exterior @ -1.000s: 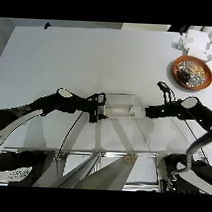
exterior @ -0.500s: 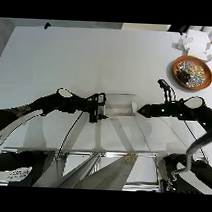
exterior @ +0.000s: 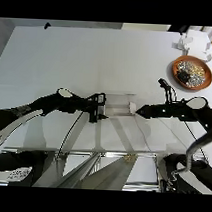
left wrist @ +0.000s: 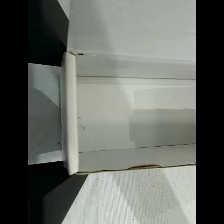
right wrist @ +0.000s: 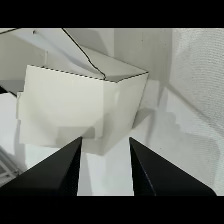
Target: Fold the box and place the chain.
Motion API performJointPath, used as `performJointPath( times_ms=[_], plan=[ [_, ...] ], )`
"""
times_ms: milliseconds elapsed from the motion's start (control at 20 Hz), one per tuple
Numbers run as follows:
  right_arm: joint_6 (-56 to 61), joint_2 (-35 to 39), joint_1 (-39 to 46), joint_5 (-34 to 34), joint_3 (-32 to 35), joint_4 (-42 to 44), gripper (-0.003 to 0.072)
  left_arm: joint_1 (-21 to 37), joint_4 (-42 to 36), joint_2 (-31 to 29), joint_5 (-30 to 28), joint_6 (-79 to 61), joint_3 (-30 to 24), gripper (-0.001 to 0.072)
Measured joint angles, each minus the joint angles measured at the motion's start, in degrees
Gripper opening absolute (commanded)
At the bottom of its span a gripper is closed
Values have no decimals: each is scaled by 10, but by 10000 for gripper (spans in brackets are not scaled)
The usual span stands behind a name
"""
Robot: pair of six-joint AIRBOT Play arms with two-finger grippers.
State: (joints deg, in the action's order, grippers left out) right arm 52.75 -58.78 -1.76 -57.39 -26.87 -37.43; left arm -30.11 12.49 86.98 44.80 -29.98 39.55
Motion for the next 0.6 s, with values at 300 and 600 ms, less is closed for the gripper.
performJointPath(
  times_ms=[300,600],
  plan=[
    [91,-15,-64,37,-43,-49,417,0,0,0,0,0,0,206],
    [333,-83,-179,31,-139,-252,477,0,0,0,0,0,0,206]
  ],
)
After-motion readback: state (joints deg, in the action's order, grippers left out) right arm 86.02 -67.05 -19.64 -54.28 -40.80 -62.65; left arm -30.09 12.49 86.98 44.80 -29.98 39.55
